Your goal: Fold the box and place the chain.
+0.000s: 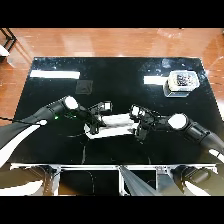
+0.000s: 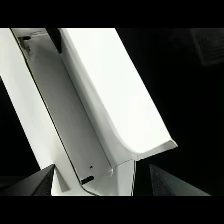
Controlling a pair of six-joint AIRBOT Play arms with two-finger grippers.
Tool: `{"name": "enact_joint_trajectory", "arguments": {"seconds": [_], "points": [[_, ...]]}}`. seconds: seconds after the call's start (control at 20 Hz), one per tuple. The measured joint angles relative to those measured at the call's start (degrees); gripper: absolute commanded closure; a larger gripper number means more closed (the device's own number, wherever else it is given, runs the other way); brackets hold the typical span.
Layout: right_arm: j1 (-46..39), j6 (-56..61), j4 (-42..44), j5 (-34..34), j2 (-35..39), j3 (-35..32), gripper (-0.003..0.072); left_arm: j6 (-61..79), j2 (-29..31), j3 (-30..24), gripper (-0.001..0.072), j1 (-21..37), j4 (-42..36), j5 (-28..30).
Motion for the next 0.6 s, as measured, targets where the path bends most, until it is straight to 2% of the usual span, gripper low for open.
{"name": "enact_joint_trajectory", "arguments": {"seconds": [0.3,0.6], "points": [[-0.5,-8.3,6.9,3.0,-1.1,0.1,-0.0016,0.1,0.0,0.0,0.0695,0.0,0.7,0.0],[1.1,-11.6,8.7,6.3,-4.8,0.1,-0.0016,0.2,0.0,0.0,0.0694,0.0,1.1,-0.2]]}}
